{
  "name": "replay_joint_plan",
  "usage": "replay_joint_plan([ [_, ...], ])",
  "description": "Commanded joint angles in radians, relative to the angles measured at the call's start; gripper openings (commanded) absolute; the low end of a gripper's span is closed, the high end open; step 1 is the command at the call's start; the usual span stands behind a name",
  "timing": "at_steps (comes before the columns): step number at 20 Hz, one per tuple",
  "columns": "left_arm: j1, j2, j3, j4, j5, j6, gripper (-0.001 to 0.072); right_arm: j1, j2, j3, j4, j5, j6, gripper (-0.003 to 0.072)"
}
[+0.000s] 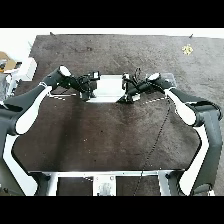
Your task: Fold the box and place the chain.
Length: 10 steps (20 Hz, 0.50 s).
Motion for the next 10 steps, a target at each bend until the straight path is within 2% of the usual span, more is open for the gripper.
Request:
replay_joint_plan([
  [1, 0.0, -0.001, 0.0, -0.005, -0.03, -0.036, 0.03, 0.001, 0.0, 0.0, 0.0, 0.0, 0.0, 0.0417],
  [2, 0.0, -0.001, 0.0, -0.011, -0.035, -0.043, 0.0299, 0.001, 0.0, 0.0, 0.0, 0.0, 0.0, 0.0417],
  [4, 0.0, -0.001, 0.0, -0.029, -0.037, -0.06, 0.023, 0.001, 0.0, 0.0, 0.0, 0.0, 0.0, 0.0416],
  [10, 0.0, -0.016, 0.0, -0.2, -0.046, -0.042, 0.0231, 0.001, 0.0, 0.0, 0.0, 0.0, 0.0, 0.0416],
])
